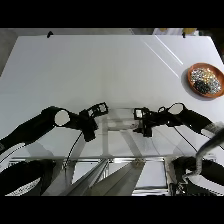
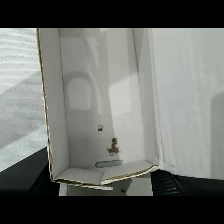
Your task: Fold the box and place the chain.
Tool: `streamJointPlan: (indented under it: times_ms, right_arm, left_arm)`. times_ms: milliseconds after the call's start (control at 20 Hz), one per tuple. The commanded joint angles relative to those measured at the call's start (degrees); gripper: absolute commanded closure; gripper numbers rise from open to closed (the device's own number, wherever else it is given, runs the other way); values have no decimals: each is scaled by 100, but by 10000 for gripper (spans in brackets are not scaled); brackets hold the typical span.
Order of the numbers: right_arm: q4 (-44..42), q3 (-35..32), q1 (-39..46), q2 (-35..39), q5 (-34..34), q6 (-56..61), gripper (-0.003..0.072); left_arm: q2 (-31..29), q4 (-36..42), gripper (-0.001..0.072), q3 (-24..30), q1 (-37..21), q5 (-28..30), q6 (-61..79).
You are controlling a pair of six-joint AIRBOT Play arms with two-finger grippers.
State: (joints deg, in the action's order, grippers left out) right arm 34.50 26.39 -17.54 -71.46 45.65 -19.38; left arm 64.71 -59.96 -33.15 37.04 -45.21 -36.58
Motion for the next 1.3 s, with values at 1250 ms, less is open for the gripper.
streamJointPlan:
  times_ms: [1250]
  right_arm:
    - [0,4,4,4,0,0,395]
  left_arm:
    - [586,933,394,125,625,1475,1871]
